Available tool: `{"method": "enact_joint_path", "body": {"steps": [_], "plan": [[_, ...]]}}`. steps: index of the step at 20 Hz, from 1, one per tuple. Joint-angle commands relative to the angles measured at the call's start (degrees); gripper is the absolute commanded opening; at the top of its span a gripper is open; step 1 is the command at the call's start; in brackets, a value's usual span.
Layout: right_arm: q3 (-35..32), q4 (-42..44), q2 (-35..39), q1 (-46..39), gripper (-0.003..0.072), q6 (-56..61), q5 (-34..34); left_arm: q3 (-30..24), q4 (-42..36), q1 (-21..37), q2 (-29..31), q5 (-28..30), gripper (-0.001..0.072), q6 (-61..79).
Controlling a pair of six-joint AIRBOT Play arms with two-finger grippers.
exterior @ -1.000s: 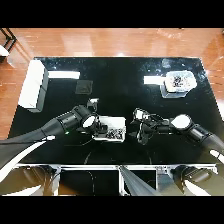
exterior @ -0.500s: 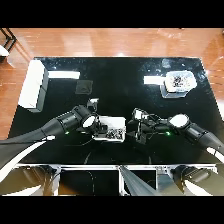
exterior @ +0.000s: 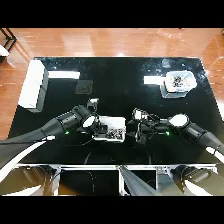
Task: Fold the box and place the chain.
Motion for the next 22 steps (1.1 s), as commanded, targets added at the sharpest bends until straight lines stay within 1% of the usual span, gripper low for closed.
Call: {"method": "enact_joint_path", "body": {"steps": [1, 6, 7, 8, 9, 10, 11, 12, 17, 19, 22], "plan": [[0.02, 1.27, -0.28, 0.04, 0.0530, -0.04, -0.28, 0.00, 0.02, 0.04, 0.00, 0.00, 0.0027, 0.00], [0.02, 1.05, -1.53, 2.54, 0.0528, -0.07, -3.10, 0.00, 0.02, 0.04, 0.00, -0.02, 0.0027, 0.00], [0.02, 0.98, -1.75, 3.17, 0.0458, -0.46, -3.43, 0.00, 0.02, 0.04, 0.00, -0.02, 0.0027, 0.00], [0.02, 0.98, -1.75, 3.54, 0.0268, -0.48, -3.56, 0.00, 0.00, 0.04, 0.00, -0.02, 0.0027, 0.00], [0.04, 0.96, -1.75, 3.67, 0.0188, -0.50, -3.72, 0.00, 0.00, 0.04, 0.00, -0.07, 0.0027, 0.00], [0.04, 0.92, -1.75, 3.63, 0.0187, -0.50, -3.91, 0.00, 0.00, 0.04, 0.00, -0.07, 0.0027, 0.00], [0.04, 0.76, -1.75, 3.58, 0.0130, -0.50, -4.37, 0.00, 0.00, 0.04, 0.00, -0.20, 0.0027, 0.00], [0.04, 0.52, -1.75, 3.58, 0.0023, -0.57, -4.50, 0.00, 0.02, 0.04, 0.00, -0.20, 0.0027, 0.00], [0.07, -0.79, -0.50, 3.58, 0.0021, 0.13, -4.55, 0.00, 0.00, 0.04, 0.00, -0.22, 0.0027, 0.00], [0.07, -3.56, 1.92, 3.21, 0.0021, 4.96, -4.92, 0.00, 0.00, 0.04, 0.00, -0.22, 0.0026, 0.00], [0.09, -4.04, 8.13, 1.90, 0.0021, 13.64, -4.63, 0.00, 0.00, 0.04, 0.00, -0.22, 0.0027, 0.00]]}}
